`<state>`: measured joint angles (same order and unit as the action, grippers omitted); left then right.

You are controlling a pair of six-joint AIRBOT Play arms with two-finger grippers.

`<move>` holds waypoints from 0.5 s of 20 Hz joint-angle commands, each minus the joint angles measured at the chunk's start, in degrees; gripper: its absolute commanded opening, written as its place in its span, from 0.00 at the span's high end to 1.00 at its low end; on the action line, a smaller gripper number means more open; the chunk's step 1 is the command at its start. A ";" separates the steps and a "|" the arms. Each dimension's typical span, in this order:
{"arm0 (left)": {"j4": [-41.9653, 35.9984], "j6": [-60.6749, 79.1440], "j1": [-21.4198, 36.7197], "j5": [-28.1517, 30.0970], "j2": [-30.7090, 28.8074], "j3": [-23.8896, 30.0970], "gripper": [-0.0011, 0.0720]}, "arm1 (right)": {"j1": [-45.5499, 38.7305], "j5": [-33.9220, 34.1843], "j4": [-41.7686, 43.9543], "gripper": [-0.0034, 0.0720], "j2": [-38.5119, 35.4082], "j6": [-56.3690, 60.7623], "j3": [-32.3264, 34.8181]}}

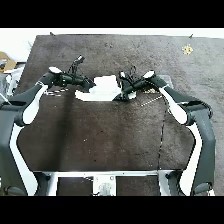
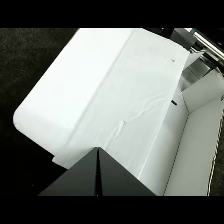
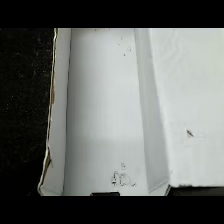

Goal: Fold the box and place the chain.

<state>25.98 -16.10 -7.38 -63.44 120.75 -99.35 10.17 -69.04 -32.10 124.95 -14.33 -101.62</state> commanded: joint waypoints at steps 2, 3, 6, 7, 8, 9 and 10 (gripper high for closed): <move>-1.53 0.07 0.04 -1.33 -0.44 -1.88 0.97 | 0.04 0.00 -0.02 0.38 0.02 -0.04 -0.04; -1.53 0.04 0.04 -2.56 -0.44 -3.39 0.97 | 0.04 -0.02 -0.02 0.38 0.00 -0.04 -0.04; -1.44 0.04 0.07 -9.01 -0.44 -9.11 0.97 | 0.04 0.00 -0.02 0.38 0.02 -0.04 -0.04; -0.96 0.02 0.07 -11.58 -0.44 -11.30 0.97 | 0.02 0.00 0.00 0.38 0.00 -0.04 -0.04; 0.24 0.02 0.17 -14.08 -0.44 -13.55 0.97 | 0.04 -0.02 -0.02 0.38 0.00 -0.04 -0.04; 1.51 0.02 0.39 -16.00 -0.44 -15.65 0.97 | 0.02 -0.02 -0.02 0.38 0.00 -0.04 -0.04; 2.78 0.02 0.87 -17.75 -0.44 -17.68 0.97 | 0.04 0.00 -0.02 0.38 0.00 -0.04 -0.04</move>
<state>26.17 -16.05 -7.05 -74.56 120.36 -111.63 10.17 -69.04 -32.16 124.95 -14.41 -101.65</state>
